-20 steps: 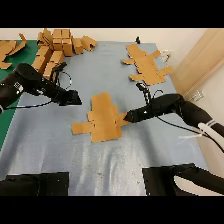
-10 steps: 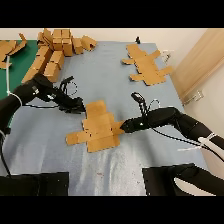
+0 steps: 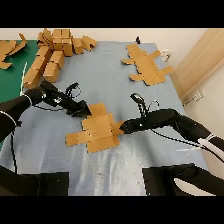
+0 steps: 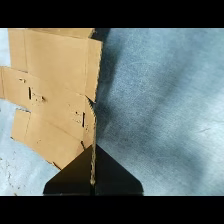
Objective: Fold the box.
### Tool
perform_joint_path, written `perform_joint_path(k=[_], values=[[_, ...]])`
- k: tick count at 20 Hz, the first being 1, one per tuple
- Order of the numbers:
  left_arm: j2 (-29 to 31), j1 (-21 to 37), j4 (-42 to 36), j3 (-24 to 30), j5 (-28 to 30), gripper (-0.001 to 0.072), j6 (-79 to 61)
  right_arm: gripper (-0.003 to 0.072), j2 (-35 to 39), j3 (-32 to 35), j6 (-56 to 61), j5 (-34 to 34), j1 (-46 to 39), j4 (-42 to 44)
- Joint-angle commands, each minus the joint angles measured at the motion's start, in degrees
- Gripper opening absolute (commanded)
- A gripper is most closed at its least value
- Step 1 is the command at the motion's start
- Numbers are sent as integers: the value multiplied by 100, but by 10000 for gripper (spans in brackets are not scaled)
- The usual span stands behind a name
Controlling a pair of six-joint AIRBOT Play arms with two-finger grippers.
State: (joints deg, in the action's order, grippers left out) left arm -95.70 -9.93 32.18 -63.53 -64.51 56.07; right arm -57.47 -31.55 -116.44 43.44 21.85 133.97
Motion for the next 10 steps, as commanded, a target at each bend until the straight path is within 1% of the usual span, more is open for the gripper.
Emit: perform_joint_path(k=[1,3,6,8,10], values=[[-114,2,-719,2,-144,390,-767,1,4,4,94,-13,4,2],[-177,2,-868,2,-468,390,-1036,1,4,4,96,-15,4,0],[-216,17,-866,2,-918,390,-1132,1,2,4,94,-20,4,-4],[-216,44,-901,2,-1139,389,-1137,1,2,4,94,-61,4,-72],[-216,50,-901,2,-1209,389,-1176,2,2,4,94,-120,4,-111]])
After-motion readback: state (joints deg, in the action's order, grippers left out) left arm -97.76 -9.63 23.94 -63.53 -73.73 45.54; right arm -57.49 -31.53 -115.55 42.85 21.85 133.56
